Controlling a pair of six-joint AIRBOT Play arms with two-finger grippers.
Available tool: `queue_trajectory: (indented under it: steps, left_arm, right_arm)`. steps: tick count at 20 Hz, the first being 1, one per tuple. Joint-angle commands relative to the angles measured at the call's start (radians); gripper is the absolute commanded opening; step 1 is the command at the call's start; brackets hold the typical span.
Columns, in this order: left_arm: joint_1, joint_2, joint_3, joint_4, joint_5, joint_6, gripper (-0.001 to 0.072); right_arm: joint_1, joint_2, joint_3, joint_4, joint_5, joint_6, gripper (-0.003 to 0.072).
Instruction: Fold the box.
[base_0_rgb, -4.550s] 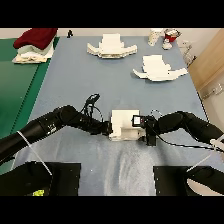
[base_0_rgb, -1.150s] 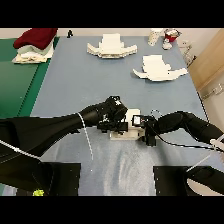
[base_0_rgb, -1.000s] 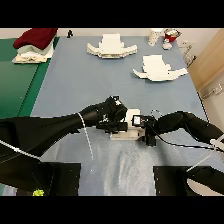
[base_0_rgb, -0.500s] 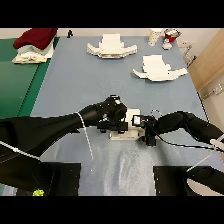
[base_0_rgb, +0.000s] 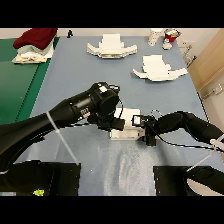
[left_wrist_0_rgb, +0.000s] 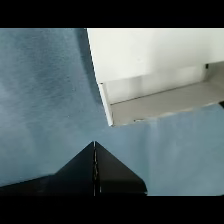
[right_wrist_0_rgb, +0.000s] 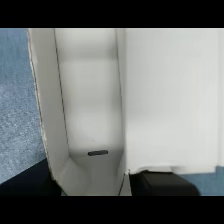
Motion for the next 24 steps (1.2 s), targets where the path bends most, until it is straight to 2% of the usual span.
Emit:
queue_trajectory:
  steps: [1, 5, 7, 9, 12, 15, 17, 18, 19, 20, 22, 24]
  left_arm:
    - [0.001, 0.077, 0.003, 0.004, -0.047, 0.213, 0.0015]
    - [0.000, 0.081, -0.015, -0.006, -0.005, 0.404, 0.0014]
    - [0.001, 0.102, -0.060, -0.016, 0.023, 0.500, 0.0013]
    - [0.061, 0.165, -0.151, -0.111, 0.093, 0.638, 0.0012]
    - [0.187, 0.241, -0.292, -0.174, 0.169, 0.947, 0.0014]
    - [0.328, 0.255, -0.381, -0.336, 0.175, 1.365, 0.0015]
    - [0.402, 0.255, -0.428, -0.413, 0.221, 1.563, 0.0017]
    - [0.422, 0.255, -0.450, -0.430, 0.270, 1.635, 0.0050]
    - [0.437, 0.255, -0.477, -0.457, 0.344, 1.701, 0.0434]
    - [0.452, 0.255, -0.507, -0.504, 0.431, 1.759, 0.0693]
    - [0.466, 0.253, -0.562, -0.581, 0.528, 1.901, 0.0694]
    - [0.466, 0.250, -0.606, -0.627, 0.554, 1.994, 0.0694]
  right_arm:
    - [0.000, 0.000, 0.000, 0.000, 0.000, 0.000, 0.0490]
    - [0.000, 0.000, 0.000, 0.000, 0.000, 0.000, 0.0490]
    - [0.000, 0.000, 0.000, 0.000, 0.000, 0.000, 0.0490]
    - [0.000, 0.000, 0.000, 0.000, 0.000, 0.000, 0.0490]
    - [0.000, 0.000, 0.000, 0.000, 0.000, 0.000, 0.0490]
    - [0.000, 0.000, 0.000, 0.000, 0.000, 0.000, 0.0490]
    - [0.000, 0.000, 0.000, 0.000, 0.000, 0.000, 0.0490]
    - [0.000, 0.000, 0.000, 0.000, 0.000, 0.000, 0.0491]
    - [0.000, 0.000, 0.000, 0.000, 0.000, 0.000, 0.0490]
    - [0.000, 0.000, 0.000, 0.000, 0.000, 0.000, 0.0490]
    - [0.000, 0.000, 0.000, 0.000, 0.000, 0.000, 0.0491]
    - [0.000, 0.000, 0.000, 0.000, 0.000, 0.000, 0.0491]
